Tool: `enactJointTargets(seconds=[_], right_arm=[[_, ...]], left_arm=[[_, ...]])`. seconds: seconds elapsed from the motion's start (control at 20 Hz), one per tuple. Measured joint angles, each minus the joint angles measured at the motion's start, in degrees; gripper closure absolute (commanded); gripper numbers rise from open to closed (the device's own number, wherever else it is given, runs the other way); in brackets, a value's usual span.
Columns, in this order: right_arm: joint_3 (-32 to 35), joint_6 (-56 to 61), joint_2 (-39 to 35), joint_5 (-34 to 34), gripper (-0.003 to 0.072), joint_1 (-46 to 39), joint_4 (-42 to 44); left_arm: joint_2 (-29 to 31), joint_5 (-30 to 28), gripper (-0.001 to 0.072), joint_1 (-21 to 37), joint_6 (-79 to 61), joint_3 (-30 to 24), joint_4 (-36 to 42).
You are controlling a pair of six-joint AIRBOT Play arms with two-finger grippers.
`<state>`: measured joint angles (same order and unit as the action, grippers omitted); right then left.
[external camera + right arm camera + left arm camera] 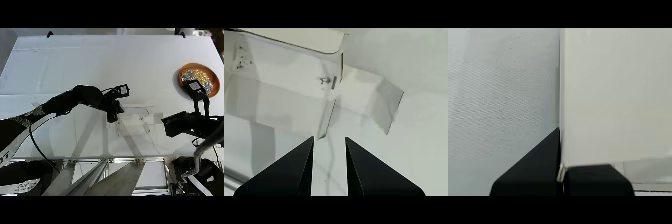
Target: Fold the box and place the chain.
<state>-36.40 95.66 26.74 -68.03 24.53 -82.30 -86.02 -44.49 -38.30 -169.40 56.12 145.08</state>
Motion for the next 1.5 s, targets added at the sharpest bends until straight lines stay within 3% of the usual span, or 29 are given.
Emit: enactJointTargets(seconds=[0.5, 1.0, 1.5], right_arm=[[0.00, -0.04, 0.00, 2.62, 0.0466, 0.00, -0.07], [0.00, -0.11, 0.00, 3.91, 0.0467, 0.00, -0.09], [0.00, -0.11, 0.00, 4.24, 0.0467, 0.00, -0.09]], left_arm=[[-1.75, 4.83, 0.0709, -0.59, -0.07, 0.04, 3.30], [-2.45, -1.79, 0.0701, -1.11, -0.09, 0.07, 3.61], [-2.45, 0.07, 0.0700, -0.31, 0.39, 0.07, -6.86]])
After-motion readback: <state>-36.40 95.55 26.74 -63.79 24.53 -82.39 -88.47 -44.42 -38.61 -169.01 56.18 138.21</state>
